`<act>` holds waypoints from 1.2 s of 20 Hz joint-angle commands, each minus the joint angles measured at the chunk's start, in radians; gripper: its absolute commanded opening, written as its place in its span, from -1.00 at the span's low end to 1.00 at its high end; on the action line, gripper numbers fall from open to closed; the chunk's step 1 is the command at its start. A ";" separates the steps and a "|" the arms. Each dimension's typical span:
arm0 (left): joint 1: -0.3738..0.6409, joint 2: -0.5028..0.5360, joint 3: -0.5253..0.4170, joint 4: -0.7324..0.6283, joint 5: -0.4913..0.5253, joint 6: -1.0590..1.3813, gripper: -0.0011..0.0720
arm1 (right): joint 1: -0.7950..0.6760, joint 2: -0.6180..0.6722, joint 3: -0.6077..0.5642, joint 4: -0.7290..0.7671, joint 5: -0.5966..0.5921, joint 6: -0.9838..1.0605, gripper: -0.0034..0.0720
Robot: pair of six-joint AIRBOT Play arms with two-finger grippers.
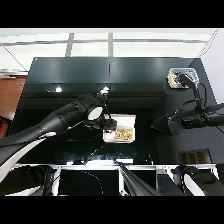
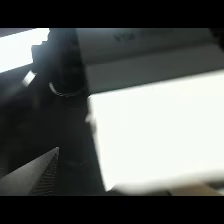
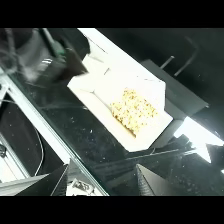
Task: Fold the box and place the chain.
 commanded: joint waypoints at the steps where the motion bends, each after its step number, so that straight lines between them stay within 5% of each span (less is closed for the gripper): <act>1: 0.054 0.154 -0.053 0.115 -0.127 0.309 0.58 | -0.015 0.003 0.002 0.000 0.008 0.001 0.41; 4: 0.312 0.327 -0.230 -0.055 -0.060 0.512 0.58 | -0.015 0.003 0.001 -0.002 -0.007 0.001 0.41; 6: 0.548 0.412 -0.387 -0.438 0.047 0.797 0.57 | -0.015 0.003 0.002 -0.003 -0.036 0.000 0.41; 8: 0.742 0.417 -0.557 -0.927 0.036 1.241 0.55 | -0.015 0.003 0.001 -0.004 -0.071 0.000 0.41; 10: 0.807 0.396 -0.690 -1.141 0.094 1.475 0.55 | -0.015 0.003 0.002 -0.003 -0.097 0.001 0.41; 14: 0.777 0.338 -0.743 -1.090 0.169 1.875 0.57 | -0.015 0.003 0.001 -0.004 -0.098 0.001 0.41; 15: 0.753 0.328 -0.743 -1.088 0.183 2.014 0.96 | -0.015 0.003 0.001 -0.004 -0.102 0.001 0.41; 16: 0.715 0.325 -0.742 -1.061 0.223 2.180 0.98 | -0.015 0.003 0.001 -0.003 -0.111 0.002 0.41; 20: 0.502 0.283 -0.660 -0.747 0.418 2.388 0.99 | -0.015 0.003 0.002 0.000 -0.143 0.013 0.41; 22: 0.444 0.215 -0.631 -0.831 0.496 2.435 0.99 | -0.012 0.003 0.002 0.000 -0.143 0.030 0.41; 24: 0.429 0.132 -0.602 -0.907 0.464 2.444 0.99 | -0.012 0.003 0.002 0.001 -0.143 0.046 0.41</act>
